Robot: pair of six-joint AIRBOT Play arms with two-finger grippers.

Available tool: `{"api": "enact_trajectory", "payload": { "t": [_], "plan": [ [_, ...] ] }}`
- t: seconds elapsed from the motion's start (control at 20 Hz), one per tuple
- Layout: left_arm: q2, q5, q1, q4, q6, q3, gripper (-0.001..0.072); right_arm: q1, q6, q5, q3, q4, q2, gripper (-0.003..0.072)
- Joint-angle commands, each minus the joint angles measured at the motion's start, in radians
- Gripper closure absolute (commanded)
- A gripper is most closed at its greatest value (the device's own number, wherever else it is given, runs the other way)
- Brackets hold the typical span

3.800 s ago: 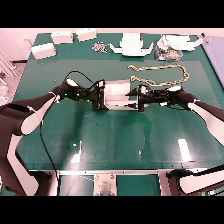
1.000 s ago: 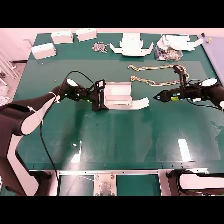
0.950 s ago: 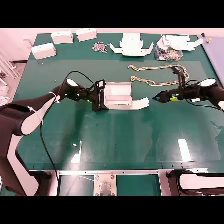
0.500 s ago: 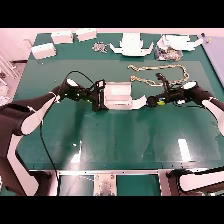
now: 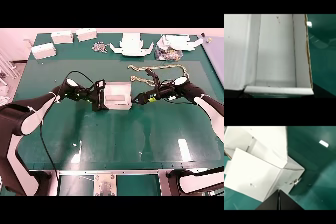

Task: Fold the box and place the chain.

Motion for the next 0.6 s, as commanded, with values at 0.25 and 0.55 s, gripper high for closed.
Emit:
{"api": "enact_trajectory", "payload": {
  "t": [0.25, 0.55],
  "plan": [
    [0.001, 0.000, 0.000, 0.000, 0.000, 0.000, 0.0240, 0.007, 0.003, 0.058, 0.037, 0.008, 0.000, 0.0541],
    [0.001, 0.000, 0.000, 0.000, 0.000, 0.000, 0.0240, 0.009, 0.003, 0.054, 0.037, -0.002, -0.002, 0.0493]
  ]
}}
